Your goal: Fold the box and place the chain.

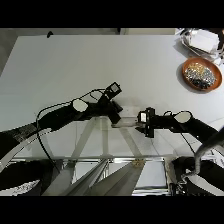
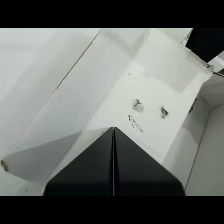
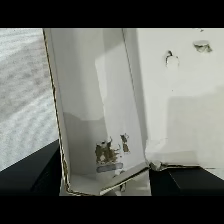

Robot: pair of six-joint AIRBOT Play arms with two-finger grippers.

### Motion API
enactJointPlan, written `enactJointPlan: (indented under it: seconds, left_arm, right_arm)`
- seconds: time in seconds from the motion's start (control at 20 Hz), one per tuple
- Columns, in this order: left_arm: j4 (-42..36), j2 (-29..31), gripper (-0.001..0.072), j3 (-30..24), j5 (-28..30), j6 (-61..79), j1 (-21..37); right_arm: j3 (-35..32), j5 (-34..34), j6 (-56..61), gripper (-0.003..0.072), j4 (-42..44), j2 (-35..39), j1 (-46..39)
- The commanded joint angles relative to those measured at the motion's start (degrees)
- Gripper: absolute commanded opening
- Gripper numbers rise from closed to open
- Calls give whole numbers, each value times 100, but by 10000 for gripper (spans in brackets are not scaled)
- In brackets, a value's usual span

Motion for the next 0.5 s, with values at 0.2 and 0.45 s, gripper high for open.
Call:
enactJointPlan:
  seconds: [0.2,0.45]
  left_arm:
    - [258,249,4,-2,111,-125,0]
    - [2813,1139,3,-2,-796,-1670,334]
  right_arm:
    - [0,0,-9,397,-9,4,-2]
    - [0,-2,-11,397,-9,4,-2]
